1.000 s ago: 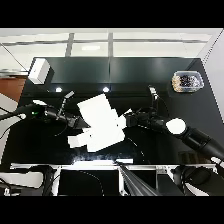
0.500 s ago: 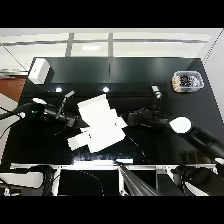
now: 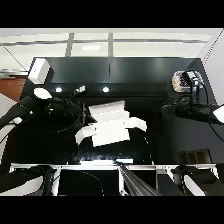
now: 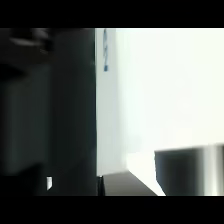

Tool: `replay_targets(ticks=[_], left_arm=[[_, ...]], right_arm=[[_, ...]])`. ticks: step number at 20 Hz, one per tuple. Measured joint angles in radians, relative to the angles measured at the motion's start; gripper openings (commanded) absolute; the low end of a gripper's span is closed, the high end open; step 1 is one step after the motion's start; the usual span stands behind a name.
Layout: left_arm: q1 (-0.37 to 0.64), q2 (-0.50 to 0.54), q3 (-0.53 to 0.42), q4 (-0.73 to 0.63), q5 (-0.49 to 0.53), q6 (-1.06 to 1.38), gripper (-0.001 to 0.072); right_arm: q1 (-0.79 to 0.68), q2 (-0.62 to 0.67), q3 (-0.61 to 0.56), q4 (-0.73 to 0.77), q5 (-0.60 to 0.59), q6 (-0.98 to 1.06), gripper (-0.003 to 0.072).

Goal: Fold the box and place the chain.

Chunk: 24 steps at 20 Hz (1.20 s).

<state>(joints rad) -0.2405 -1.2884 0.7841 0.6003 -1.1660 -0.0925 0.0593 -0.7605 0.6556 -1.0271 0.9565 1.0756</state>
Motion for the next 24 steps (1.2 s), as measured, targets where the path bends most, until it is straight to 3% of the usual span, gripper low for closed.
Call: replay_targets(ticks=[3, 9, 24], left_arm=[[-0.060, 0.020, -0.003, 0.032, 0.100, 0.067, 0.0028], [-0.098, -0.027, -0.050, -0.003, 0.191, 0.189, 0.0028], [-0.147, -0.097, -0.080, 0.081, 0.275, 0.296, 0.0030]], right_arm=[[-0.029, 0.007, 0.007, -0.047, 0.016, -0.003, 0.0712], [-0.015, 0.009, -0.009, -0.025, 0.023, -0.133, 0.0713], [0.393, -0.136, -0.134, -0.021, -0.254, -0.268, 0.0712]])
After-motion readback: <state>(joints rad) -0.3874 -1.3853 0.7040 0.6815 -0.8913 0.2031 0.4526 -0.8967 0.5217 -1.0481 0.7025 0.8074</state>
